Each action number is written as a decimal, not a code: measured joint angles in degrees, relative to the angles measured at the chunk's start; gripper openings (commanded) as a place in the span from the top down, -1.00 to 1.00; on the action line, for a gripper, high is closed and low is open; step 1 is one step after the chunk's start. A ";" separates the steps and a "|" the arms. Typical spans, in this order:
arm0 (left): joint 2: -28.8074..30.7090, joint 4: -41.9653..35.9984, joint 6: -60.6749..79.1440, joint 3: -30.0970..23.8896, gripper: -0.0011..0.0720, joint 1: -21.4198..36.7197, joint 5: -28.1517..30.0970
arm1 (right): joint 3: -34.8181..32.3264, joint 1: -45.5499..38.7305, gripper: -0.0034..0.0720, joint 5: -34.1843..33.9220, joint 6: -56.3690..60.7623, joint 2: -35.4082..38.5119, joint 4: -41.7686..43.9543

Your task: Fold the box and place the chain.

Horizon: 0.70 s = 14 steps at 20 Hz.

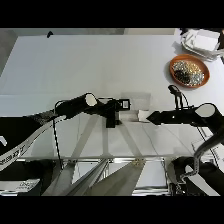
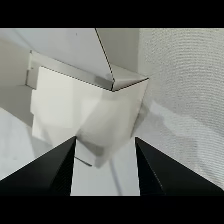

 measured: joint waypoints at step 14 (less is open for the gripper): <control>0.00 0.00 0.00 0.00 0.39 0.00 0.00 | 16.02 20.44 -0.32 0.68 32.59 -17.33 -24.28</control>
